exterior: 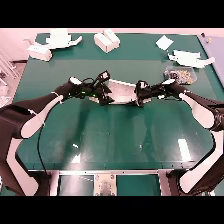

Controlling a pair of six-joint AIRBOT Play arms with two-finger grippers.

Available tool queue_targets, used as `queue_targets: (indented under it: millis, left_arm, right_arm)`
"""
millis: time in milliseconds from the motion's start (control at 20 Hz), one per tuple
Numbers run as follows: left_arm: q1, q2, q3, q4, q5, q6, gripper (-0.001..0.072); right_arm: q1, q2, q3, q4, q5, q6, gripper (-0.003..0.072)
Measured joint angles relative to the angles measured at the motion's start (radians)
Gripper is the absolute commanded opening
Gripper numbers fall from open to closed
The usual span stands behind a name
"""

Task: Fold the box and place the chain.

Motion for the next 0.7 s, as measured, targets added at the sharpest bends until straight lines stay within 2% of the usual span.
queue_targets:
  millis: [400,450,500,550,700]
  left_arm:
    - [0.026,0.014,0.002,0.01,-0.038,-0.006,0.0706]
    - [0.033,0.018,0.003,0.011,-0.054,-0.007,0.0597]
    - [0.04,0.021,0.005,0.01,-0.063,-0.007,0.0391]
    - [0.048,0.025,0.007,0.008,-0.069,-0.007,0.0291]
    - [0.068,0.028,0.01,0.008,-0.133,-0.002,0.029]
  right_arm:
    - [0.001,0.0,0.0,0.006,0.006,0.001,0.0581]
    - [0.001,0.0,0.0,0.007,0.008,0.001,0.058]
    - [0.001,0.001,0.0,0.003,0.008,0.002,0.0581]
    - [0.001,0.0,0.0,-0.011,0.013,0.002,0.0581]
    - [0.002,0.0,0.0,-0.008,0.013,0.0,0.0581]
